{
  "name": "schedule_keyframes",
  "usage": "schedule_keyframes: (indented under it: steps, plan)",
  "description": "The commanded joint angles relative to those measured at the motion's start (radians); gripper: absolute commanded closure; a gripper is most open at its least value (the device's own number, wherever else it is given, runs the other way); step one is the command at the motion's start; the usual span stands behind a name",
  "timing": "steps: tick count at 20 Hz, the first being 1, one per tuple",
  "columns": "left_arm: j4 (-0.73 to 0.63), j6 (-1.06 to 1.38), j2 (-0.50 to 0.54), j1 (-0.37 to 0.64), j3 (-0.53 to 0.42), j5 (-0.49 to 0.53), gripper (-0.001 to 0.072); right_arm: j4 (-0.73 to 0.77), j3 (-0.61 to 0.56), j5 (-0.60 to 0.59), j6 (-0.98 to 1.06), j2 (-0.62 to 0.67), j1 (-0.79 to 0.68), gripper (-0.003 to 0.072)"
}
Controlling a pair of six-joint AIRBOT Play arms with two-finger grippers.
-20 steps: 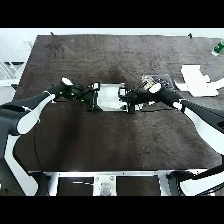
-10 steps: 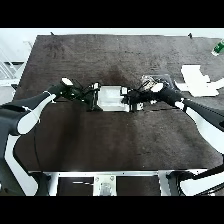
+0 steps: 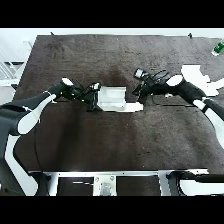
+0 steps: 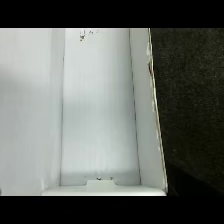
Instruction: Fold the box and place the chain.
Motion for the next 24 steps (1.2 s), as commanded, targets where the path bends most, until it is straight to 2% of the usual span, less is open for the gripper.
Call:
schedule_keyframes:
  steps: [1, 5, 8, 12, 20, 24]
  plan:
    - [0.0, 0.001, 0.0, 0.001, 0.001, 0.002, 0.0167, -0.007, 0.001, 0.016, 0.384, 0.083, -0.064, 0.0677]
    - [0.0, 0.001, 0.0, 0.001, 0.001, 0.002, 0.0167, -0.007, -0.014, 0.151, 0.723, 0.089, -0.182, 0.0677]
    - [0.0, 0.001, 0.0, 0.001, 0.001, 0.001, 0.0167, -0.007, -0.062, 0.23, 0.856, 0.075, -0.241, 0.0677]
    - [0.0, 0.001, 0.0, 0.001, 0.001, 0.002, 0.0167, -0.006, -0.109, 0.233, 0.891, 0.037, -0.259, 0.0678]
    - [0.0, 0.001, 0.0, 0.001, 0.001, 0.001, 0.0167, 0.052, -0.114, 0.216, 0.886, -0.115, -0.215, 0.0678]
    - [0.0, 0.001, 0.0, 0.001, 0.001, 0.001, 0.0167, 0.188, -0.113, 0.187, 0.827, -0.168, -0.146, 0.0678]
